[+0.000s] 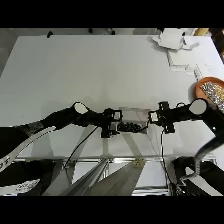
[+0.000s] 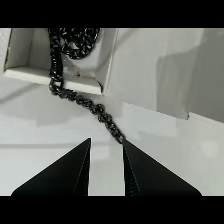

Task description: Fold the box and place the chain.

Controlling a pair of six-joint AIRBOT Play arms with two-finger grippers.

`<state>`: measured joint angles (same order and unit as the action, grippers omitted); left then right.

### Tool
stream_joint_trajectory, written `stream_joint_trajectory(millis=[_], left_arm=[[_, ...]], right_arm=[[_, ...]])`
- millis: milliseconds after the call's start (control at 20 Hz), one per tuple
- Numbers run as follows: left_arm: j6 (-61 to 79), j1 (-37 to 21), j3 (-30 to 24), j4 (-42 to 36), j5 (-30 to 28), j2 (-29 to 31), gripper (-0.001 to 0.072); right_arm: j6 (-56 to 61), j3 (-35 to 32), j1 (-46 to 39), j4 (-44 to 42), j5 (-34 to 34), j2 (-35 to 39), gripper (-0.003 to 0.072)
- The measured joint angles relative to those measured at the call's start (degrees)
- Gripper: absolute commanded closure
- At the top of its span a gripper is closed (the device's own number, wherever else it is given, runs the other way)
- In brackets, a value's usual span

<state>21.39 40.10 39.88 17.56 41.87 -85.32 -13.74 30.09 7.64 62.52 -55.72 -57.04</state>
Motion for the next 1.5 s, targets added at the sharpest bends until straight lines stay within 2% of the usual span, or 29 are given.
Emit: stream_joint_trajectory(millis=[450, 550, 600, 750, 900, 1250, 1400, 1500], left_arm=[[0.0, 0.02, 0.0, -0.02, 0.0, 0.0, 0.0368], [0.02, 0.02, 0.0, -0.02, 0.0, 0.0, 0.0368], [0.0, 0.0, 0.0, 0.0, 0.0, 0.0, 0.0368], [0.0, 0.0, 0.0, 0.0, 0.0, 0.0, 0.0368], [0.02, 0.0, 0.0, 0.0, 0.0, 0.0, 0.0368], [0.0, 0.0, 0.0, -0.02, 0.0, 0.0, 0.0368], [0.02, 0.0, 0.0, -0.02, 0.0, 0.0, 0.0368], [0.0, 0.02, 0.0, -0.02, 0.0, 0.0, 0.0368]], right_arm=[[-4.31, -0.09, -0.07, -1.2, 5.11, -9.11, 0.0475], [-4.46, -0.04, -0.09, -1.29, 4.83, -9.94, 0.0581], [-4.55, -0.09, -0.11, -1.29, 4.39, -10.21, 0.0666], [-4.61, -0.17, -0.11, -1.31, 4.59, -9.64, 0.0665], [-4.0, -0.13, -0.07, -1.42, 5.09, -5.99, 0.0665], [2.25, -0.22, -0.07, -2.38, -7.93, 10.38, 0.0665], [3.72, -0.22, -0.07, -9.05, -13.27, 15.28, 0.0664], [4.33, -0.22, 0.44, -15.78, -14.32, 16.83, 0.0664]])
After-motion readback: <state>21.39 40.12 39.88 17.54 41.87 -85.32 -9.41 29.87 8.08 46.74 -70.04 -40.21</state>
